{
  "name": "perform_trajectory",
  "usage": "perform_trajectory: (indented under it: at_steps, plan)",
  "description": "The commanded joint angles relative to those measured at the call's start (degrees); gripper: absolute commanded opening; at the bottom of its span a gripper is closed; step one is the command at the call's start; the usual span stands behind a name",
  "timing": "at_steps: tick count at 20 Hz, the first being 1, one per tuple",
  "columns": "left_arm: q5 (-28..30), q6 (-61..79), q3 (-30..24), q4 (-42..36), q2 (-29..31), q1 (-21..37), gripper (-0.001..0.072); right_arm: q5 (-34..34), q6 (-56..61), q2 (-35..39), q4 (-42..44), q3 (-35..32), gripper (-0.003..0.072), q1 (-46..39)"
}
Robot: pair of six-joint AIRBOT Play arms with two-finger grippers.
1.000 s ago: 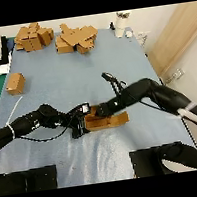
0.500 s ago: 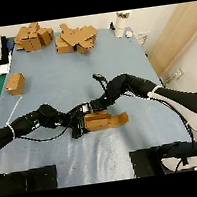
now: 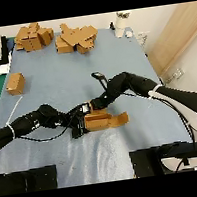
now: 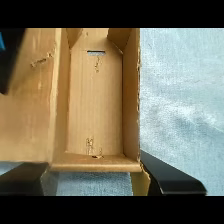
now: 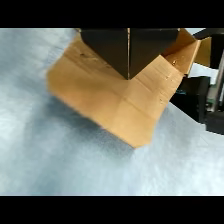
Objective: Fold the box.
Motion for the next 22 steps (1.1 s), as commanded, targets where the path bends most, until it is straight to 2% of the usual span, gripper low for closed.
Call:
perform_trajectory:
  at_steps: [1,5,7,8,9,11,12,14,16,22]
  plan:
    - [-0.07,0.02,0.04,-0.02,0.04,0.0,0.0598,-1.38,-0.66,6.93,-5.25,0.55,0.0002,-2.49]
    - [-0.07,0.02,0.04,-0.02,0.04,0.0,0.0597,-11.93,-2.71,16.04,-16.44,-1.18,0.0003,-5.03]
    - [-0.07,0.02,0.04,-0.02,0.04,0.0,0.0597,-19.17,-15.87,19.74,-13.38,-4.76,0.0005,-4.85]
    - [-0.04,0.02,0.04,-0.02,0.04,0.0,0.0597,-21.81,-18.27,21.07,-12.09,-6.95,0.0176,-4.85]
    - [-0.07,0.02,0.04,-0.02,0.04,0.0,0.0597,-23.04,-20.02,22.03,-12.48,-9.33,0.039,-4.85]
    - [-0.07,0.02,0.04,-0.02,0.04,0.0,0.0597,-20.94,-24.83,22.91,-16.13,-13.92,0.0575,-4.85]
    - [-0.04,0.02,0.04,-0.02,0.04,0.0,0.0597,-17.35,-28.44,22.86,-17.49,-16.09,0.0621,-4.85]
    - [-0.07,0.02,0.04,-0.02,0.04,0.0,0.0598,-9.51,-36.85,22.73,-16.85,-18.99,0.0622,-4.85]
    - [-0.07,0.02,0.04,-0.02,0.04,0.0,0.0597,-4.48,-44.46,22.62,-14.71,-19.98,0.0622,-4.85]
    - [-0.09,0.02,0.04,-0.02,0.04,-0.02,0.0597,-1.18,-52.37,22.62,-5.55,-19.98,0.0621,-4.55]
